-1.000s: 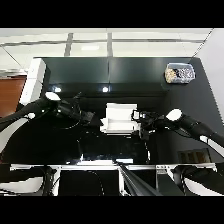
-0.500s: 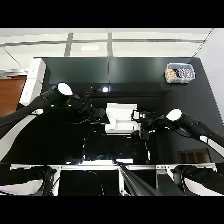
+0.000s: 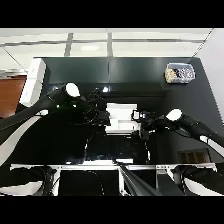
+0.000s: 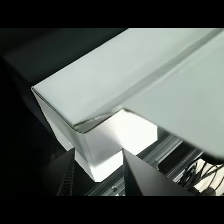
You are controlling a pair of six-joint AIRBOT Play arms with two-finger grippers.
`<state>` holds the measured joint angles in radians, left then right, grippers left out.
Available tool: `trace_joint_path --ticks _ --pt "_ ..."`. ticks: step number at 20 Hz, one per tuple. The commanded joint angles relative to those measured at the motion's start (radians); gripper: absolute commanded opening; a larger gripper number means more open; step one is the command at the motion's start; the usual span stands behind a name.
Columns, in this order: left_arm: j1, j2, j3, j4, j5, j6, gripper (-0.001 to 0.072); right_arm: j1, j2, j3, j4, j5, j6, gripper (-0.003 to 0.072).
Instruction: Fold the box and place the chain.
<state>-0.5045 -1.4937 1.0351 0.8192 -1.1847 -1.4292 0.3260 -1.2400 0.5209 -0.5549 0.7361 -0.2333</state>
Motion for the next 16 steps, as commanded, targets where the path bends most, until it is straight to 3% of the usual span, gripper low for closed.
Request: trace_joint_path --ticks 1,14,15,16 --pt "-0.031 0.000 0.003 0.089 0.033 -0.093 0.0348 0.000 0.000 0.000 0.000 0.000 0.001 0.0166" --pt "-0.062 0.000 0.004 0.185 0.087 -0.230 0.0347 0.000 0.000 0.000 0.000 0.000 0.001 0.0166" --pt "-0.076 -0.001 0.008 0.242 0.086 -0.268 0.0336 0.000 0.000 0.000 0.001 -0.001 0.001 0.0166" --pt "-0.095 -0.001 0.014 0.298 0.083 -0.303 0.0280 0.000 0.000 0.000 0.000 0.000 0.001 0.0167"
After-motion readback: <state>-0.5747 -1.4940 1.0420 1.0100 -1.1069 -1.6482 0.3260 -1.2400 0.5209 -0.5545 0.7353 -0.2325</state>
